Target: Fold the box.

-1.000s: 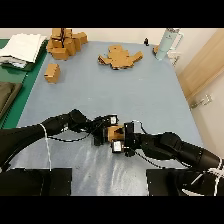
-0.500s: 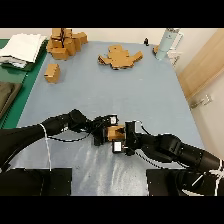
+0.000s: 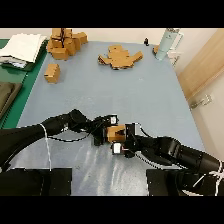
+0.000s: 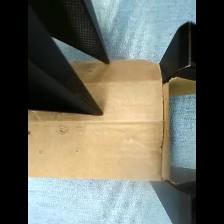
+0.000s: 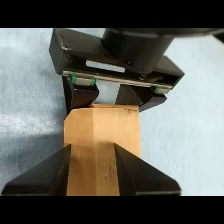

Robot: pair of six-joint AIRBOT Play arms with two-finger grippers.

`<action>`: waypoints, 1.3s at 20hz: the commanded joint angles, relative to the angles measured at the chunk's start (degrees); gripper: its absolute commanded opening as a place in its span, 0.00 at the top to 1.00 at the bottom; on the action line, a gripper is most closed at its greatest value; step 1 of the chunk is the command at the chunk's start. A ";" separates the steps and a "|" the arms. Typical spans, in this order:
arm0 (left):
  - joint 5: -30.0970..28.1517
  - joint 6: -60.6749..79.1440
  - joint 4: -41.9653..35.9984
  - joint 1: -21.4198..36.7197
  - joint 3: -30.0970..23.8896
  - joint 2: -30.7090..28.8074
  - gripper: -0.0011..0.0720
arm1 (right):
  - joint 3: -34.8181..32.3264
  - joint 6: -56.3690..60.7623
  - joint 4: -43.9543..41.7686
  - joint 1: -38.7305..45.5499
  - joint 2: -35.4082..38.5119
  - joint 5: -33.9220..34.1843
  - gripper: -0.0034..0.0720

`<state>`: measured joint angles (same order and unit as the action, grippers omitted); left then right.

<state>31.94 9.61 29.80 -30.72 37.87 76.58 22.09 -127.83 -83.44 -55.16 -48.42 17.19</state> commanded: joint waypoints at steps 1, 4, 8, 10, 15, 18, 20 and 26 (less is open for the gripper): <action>-0.02 0.00 0.00 0.00 -0.02 -0.02 0.35 | -0.15 6.54 5.79 -0.33 0.70 0.55 0.42; -0.02 0.00 0.02 0.00 -0.02 -0.02 0.35 | -0.15 6.56 5.88 -0.33 2.14 1.73 0.42; -0.02 0.02 0.02 0.00 -0.02 -0.02 0.35 | -0.15 9.22 7.63 -2.75 4.00 4.24 0.42; -0.04 0.02 0.00 0.00 -0.02 -0.02 0.35 | -0.37 12.37 11.26 -3.19 3.48 4.26 0.42; -0.02 0.00 0.02 0.00 -0.02 -0.02 0.35 | -0.37 14.16 15.26 -2.99 1.16 3.19 0.42; -0.04 0.00 0.02 0.00 -0.02 0.00 0.35 | -0.28 16.09 18.16 -3.04 0.15 1.86 0.42; -0.02 0.00 0.02 0.00 -0.02 0.00 0.35 | -0.26 16.11 18.91 -3.04 0.17 1.57 0.42; -0.02 0.00 0.02 0.00 -0.02 -0.02 0.35 | -0.26 16.11 19.63 -3.02 0.15 1.70 0.58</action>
